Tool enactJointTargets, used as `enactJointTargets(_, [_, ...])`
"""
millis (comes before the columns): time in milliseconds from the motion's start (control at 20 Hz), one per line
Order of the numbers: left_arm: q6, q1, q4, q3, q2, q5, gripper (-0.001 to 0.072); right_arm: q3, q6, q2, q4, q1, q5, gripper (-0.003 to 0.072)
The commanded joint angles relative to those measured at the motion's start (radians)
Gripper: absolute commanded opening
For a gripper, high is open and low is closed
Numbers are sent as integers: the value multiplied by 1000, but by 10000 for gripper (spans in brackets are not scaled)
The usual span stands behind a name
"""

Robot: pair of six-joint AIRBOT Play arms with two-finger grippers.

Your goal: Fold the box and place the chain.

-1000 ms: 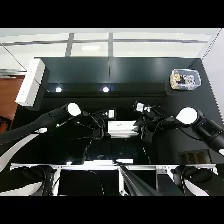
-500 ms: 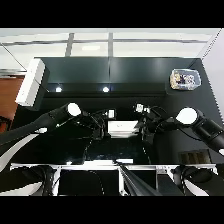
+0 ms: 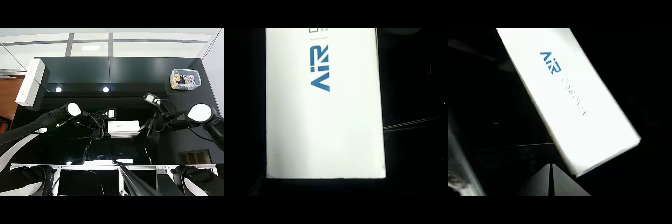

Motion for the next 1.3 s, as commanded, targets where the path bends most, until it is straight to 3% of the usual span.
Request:
enactJointTargets(0, [1, 0, 0, 0, 0, 0, 400, -64, 187, 17, 220, -72, 109, 20])
enactJointTargets(100, [1, 0, 0, 0, 0, 0, 400, -143, 189, 16, 485, -67, 11, 20])
enactJointTargets(200, [1, 0, 0, 0, 0, 1, 400, -199, 221, 14, 615, -47, -141, 20])
enactJointTargets(300, [1, 0, 0, 0, 0, 1, 400, -225, 257, 14, 590, -26, -264, 20])
enactJointTargets(450, [1, 0, 0, 0, 0, 2, 400, -241, 257, 3, 534, -7, -338, 20])
enactJointTargets(800, [1, 0, 0, 0, 0, 0, 400, -241, 269, -95, 431, 41, -334, 20])
enactJointTargets(1250, [1, 0, 0, 0, 0, 1, 400, -238, 268, -103, 386, 45, -343, 20])
